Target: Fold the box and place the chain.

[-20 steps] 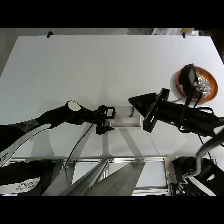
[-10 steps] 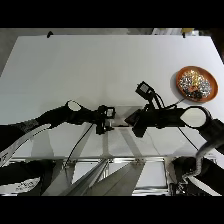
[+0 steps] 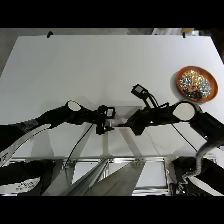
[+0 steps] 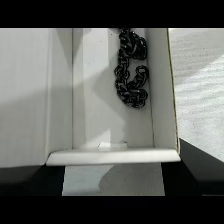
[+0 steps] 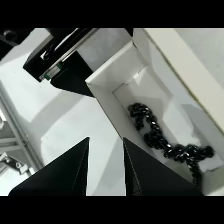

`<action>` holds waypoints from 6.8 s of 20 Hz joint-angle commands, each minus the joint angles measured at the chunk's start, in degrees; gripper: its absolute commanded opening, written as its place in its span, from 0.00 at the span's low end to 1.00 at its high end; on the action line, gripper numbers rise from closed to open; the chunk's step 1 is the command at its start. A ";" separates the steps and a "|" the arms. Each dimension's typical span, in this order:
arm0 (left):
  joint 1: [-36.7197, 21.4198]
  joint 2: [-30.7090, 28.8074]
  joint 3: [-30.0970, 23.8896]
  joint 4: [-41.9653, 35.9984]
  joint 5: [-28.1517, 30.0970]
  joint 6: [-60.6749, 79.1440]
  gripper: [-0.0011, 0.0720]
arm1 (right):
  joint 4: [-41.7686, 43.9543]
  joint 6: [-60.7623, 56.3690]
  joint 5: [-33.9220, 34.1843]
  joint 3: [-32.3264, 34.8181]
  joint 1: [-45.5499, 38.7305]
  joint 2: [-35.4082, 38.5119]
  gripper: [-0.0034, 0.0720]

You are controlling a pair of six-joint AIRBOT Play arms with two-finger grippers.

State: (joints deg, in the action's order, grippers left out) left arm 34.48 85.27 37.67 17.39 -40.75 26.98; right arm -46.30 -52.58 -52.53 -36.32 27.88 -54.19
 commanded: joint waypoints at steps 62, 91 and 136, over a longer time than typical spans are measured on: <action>0.02 0.00 -0.02 0.00 -0.07 0.02 0.37 | 11.65 53.92 0.92 4.04 -4.11 10.60 0.07; 0.02 0.00 -0.02 0.00 -0.20 0.02 0.37 | -17.22 49.07 5.22 3.65 -24.41 10.80 0.28; 0.02 0.00 -0.02 0.00 -0.17 0.02 0.37 | 9.44 52.57 -14.34 4.07 -17.66 5.29 0.07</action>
State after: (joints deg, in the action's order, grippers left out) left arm 34.48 85.27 37.67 17.37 -40.95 26.98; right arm -48.01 1.21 -61.95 -32.38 6.42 -51.27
